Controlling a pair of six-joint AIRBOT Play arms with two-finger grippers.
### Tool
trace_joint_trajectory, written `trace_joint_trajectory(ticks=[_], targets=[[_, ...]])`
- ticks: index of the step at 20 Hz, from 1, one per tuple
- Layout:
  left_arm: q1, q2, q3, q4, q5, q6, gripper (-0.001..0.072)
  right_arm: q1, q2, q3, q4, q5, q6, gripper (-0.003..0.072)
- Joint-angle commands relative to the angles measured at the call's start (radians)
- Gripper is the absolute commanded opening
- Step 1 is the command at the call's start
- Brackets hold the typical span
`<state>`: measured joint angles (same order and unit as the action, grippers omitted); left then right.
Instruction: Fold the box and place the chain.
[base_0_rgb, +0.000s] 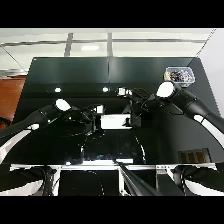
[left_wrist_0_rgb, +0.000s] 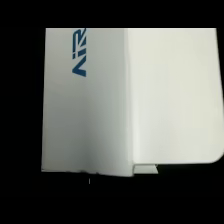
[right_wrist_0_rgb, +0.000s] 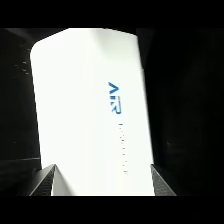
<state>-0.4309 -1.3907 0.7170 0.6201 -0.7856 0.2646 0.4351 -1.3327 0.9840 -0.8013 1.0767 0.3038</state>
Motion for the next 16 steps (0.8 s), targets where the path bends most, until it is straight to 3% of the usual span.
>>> trace_joint_trajectory(ticks=[1, 2, 3, 4, 7, 8, 16], targets=[[0.001, 0.000, 0.001, 0.000, 0.000, 0.000, 0.0351, 0.003, -0.001, -0.006, -0.021, -0.048, -0.001, 0.0685], [0.001, 0.000, 0.001, 0.000, 0.000, 0.000, 0.0352, 0.003, -0.001, -0.006, -0.021, -0.050, -0.001, 0.0685], [0.001, 0.000, 0.001, 0.000, 0.000, 0.000, 0.0352, 0.003, -0.001, -0.006, -0.021, -0.050, -0.001, 0.0632], [0.001, 0.000, 0.001, 0.000, 0.000, 0.000, 0.0351, 0.003, 0.000, -0.006, -0.020, -0.048, 0.000, 0.0479], [0.001, 0.000, 0.001, 0.000, 0.000, 0.000, 0.0352, 0.003, 0.000, -0.006, -0.021, -0.037, 0.026, 0.0264], [0.001, 0.000, 0.001, 0.000, 0.000, 0.000, 0.0352, 0.003, 0.000, -0.006, -0.021, -0.035, 0.030, 0.0238], [0.001, 0.000, 0.001, 0.000, 0.000, 0.000, 0.0352, 0.003, -0.001, -0.007, -0.020, -0.006, 0.033, 0.0239]])
